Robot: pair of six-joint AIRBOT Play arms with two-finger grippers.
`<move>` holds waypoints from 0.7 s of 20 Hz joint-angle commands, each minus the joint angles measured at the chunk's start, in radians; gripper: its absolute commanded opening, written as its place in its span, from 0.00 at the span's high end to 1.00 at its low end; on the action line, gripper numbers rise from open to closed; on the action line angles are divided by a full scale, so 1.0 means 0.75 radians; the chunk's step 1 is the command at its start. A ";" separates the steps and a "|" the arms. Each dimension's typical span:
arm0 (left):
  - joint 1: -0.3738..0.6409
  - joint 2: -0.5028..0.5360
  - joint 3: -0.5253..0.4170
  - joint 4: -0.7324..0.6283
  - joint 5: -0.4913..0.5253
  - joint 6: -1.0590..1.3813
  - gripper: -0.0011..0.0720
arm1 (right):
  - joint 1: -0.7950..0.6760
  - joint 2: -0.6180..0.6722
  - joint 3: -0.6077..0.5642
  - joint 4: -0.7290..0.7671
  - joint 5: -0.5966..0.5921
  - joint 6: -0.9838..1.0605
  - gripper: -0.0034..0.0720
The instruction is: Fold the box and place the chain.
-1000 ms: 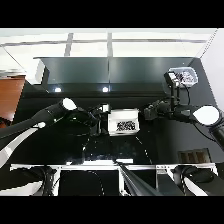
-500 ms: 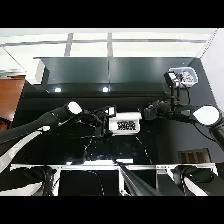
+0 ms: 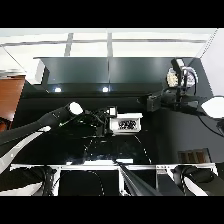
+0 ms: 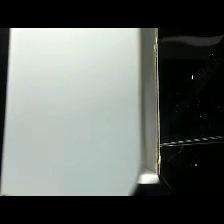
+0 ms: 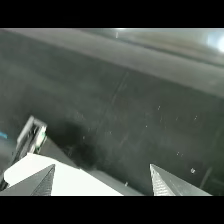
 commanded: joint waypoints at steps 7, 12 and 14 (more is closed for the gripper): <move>-0.001 -0.001 0.001 0.002 0.006 0.001 0.36 | 0.042 -0.299 0.049 -0.010 0.093 -0.572 0.02; -0.001 -0.001 0.001 0.002 0.005 0.001 0.36 | 0.058 -0.290 0.062 -0.024 0.329 -1.102 0.02; -0.001 -0.001 0.001 0.002 0.005 0.001 0.36 | 0.080 -0.290 0.054 -0.021 0.381 -1.142 0.02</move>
